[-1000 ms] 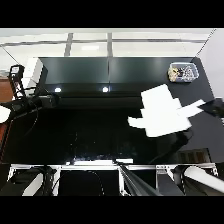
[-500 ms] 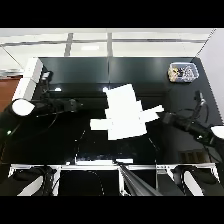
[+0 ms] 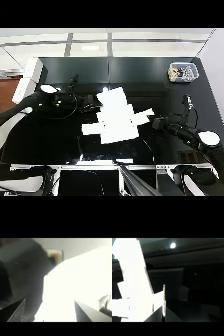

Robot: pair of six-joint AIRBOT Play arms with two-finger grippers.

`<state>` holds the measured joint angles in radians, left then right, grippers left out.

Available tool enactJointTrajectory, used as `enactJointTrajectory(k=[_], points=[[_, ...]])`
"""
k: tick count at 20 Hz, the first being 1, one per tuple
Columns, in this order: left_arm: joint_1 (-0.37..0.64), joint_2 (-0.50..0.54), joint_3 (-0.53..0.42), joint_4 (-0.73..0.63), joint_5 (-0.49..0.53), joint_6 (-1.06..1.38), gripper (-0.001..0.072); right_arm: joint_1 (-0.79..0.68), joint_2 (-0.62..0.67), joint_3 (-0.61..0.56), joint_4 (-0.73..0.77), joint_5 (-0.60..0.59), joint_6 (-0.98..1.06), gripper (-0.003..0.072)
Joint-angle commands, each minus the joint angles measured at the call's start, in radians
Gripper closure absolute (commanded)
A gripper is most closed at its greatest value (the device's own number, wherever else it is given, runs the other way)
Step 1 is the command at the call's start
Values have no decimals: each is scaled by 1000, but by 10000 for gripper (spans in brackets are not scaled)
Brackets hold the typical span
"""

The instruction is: Fold the box and place the chain.

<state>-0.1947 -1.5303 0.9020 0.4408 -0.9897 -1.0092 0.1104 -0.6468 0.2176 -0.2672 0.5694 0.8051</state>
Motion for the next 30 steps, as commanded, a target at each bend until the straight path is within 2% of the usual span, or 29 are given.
enactJointTrajectory(k=[1,4,6,7,8,9,10,11,15,16,17,18,19,20,21,22,23,24,26,28,30], points=[[-34,-140,85,-69,-182,125,5,13,2,-2,2,-13,2,669],[-58,-211,176,8,-384,290,8,13,2,-2,3,-9,2,669],[-58,-239,229,52,-495,382,58,13,2,-2,2,1,2,669],[-59,-249,252,77,-535,415,124,13,2,-2,2,8,2,669],[-60,-262,279,103,-566,425,133,13,2,-2,2,13,2,669],[-61,-281,304,114,-605,426,202,13,2,-2,2,16,2,669],[-65,-308,333,116,-645,426,322,13,2,-2,1,19,2,669],[-68,-329,354,117,-658,426,379,13,2,-2,1,22,1,669],[-80,-373,401,116,-640,399,382,13,2,-2,0,34,1,669],[-81,-380,406,116,-636,399,482,13,2,-2,-1,36,2,669],[-82,-385,407,116,-626,399,547,13,2,-2,-8,37,2,669],[-82,-386,407,117,-614,399,578,13,2,-2,-21,39,2,668],[-81,-386,408,117,-607,399,662,13,2,-2,-32,43,2,668],[-79,-386,412,122,-607,399,685,13,2,-2,-45,45,2,655],[-75,-384,419,131,-612,387,686,11,2,1,-48,55,3,412],[-71,-380,428,143,-613,360,686,2,2,18,-68,85,2,99],[-68,-372,438,167,-618,338,687,-14,2,59,-148,148,3,-11],[-67,-356,442,194,-619,319,687,-33,2,116,-266,226,13,-11],[-73,-286,420,239,-606,312,688,-66,2,270,-597,401,122,-11],[-81,-171,319,220,-521,344,688,-77,2,388,-835,538,154,-11],[-103,-24,148,139,-362,507,687,-77,2,421,-930,572,148,-11]])
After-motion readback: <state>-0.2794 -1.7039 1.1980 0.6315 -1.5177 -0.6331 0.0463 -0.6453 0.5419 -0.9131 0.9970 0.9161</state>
